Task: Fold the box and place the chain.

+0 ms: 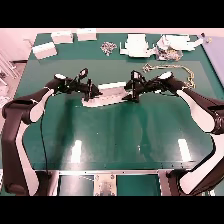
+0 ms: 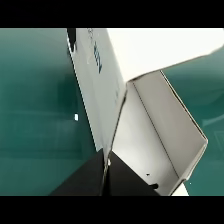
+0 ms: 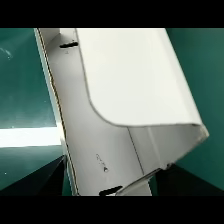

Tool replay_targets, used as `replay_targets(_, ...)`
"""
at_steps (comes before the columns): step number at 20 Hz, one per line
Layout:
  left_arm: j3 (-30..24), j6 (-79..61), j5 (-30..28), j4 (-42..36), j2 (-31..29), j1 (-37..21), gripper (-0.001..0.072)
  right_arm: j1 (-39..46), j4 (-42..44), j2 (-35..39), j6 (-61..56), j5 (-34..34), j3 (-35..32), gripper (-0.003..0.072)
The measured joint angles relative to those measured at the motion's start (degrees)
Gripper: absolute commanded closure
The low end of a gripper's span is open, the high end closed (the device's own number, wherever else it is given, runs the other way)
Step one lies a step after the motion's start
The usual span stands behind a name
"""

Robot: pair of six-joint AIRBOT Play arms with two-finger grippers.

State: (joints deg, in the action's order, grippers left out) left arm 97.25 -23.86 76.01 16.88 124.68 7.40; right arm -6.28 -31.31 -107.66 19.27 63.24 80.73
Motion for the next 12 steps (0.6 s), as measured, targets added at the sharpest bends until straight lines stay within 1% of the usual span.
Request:
replay_targets(7, 0.0, 0.0, 0.13, -0.02, 0.0, 0.07, 0.0691, -0.28, -4.17, -0.72, -1.97, 1.92, 0.57, 0.0066)
replay_targets(12, 0.0, 0.0, 0.11, -0.04, 0.0, 0.07, 0.069, -0.35, -4.92, -0.76, -2.36, 2.64, 0.59, 0.0067)
